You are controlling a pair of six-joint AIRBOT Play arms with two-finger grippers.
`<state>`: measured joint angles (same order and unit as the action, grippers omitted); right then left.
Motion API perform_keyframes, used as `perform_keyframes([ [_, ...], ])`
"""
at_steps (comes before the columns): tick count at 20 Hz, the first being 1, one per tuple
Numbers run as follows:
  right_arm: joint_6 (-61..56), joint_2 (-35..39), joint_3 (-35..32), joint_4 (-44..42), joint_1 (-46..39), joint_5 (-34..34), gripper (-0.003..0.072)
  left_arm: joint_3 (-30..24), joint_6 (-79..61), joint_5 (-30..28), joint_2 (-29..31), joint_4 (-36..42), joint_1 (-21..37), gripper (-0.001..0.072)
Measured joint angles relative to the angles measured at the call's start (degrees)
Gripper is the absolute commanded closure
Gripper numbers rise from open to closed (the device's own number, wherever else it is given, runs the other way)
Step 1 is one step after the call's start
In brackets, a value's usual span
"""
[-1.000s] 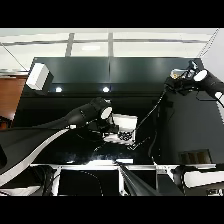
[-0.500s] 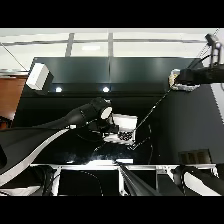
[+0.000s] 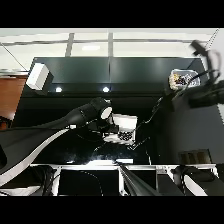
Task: Fold the box and place the chain.
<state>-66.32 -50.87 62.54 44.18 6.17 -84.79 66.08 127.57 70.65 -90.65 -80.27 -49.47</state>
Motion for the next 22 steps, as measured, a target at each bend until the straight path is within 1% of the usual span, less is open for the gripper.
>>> perform_keyframes([
  [3,0.09,0.37,-4.17,-2.08,6.03,1.03,0.068,0.0,0.0,-0.02,0.0,0.0,0.0,0.0678],
  [7,0.11,-0.68,-9.55,-3.37,12.68,6.19,0.0678,0.0,0.0,-0.04,0.0,0.0,0.0,0.0678],
  [10,0.09,-2.62,-12.04,-4.22,15.8,10.01,0.0666,0.0,0.0,-0.07,0.0,-0.02,0.0,0.0678],
  [11,0.0,-3.19,-12.46,-4.24,16.33,10.97,0.0537,0.0,0.0,-0.07,0.0,0.0,0.0,0.0678],
  [12,-0.35,-3.63,-12.74,-3.91,16.7,11.96,0.034,0.0,0.0,-0.09,0.0,-0.02,0.0,0.0678],
  [13,-0.7,-3.91,-12.87,-3.26,16.76,12.68,0.0303,0.0,-0.02,-0.09,0.0,-0.02,0.0,0.0678],
  [15,-1.42,-4.13,-12.59,-0.85,15.54,12.85,0.0303,0.0,0.0,-0.09,0.0,-0.02,0.0,0.0678],
  [18,-1.7,-2.71,-12.35,5.53,10.49,11.45,0.0303,0.0,0.0,-0.11,0.0,-0.02,0.0,0.0678],
  [20,-0.37,-0.74,-14.45,10.03,6.71,11.28,0.0303,0.0,0.0,-0.11,0.0,-0.02,0.0,0.0678],
  [21,1.27,0.46,-16.5,11.1,5.27,12.5,0.0291,0.0,0.0,-0.11,0.0,-0.02,0.0,0.0678],
  [22,3.43,1.7,-19.34,11.39,4.17,14.29,0.0148,0.0,-0.02,-0.11,0.0,-0.02,0.0,0.0678],
])
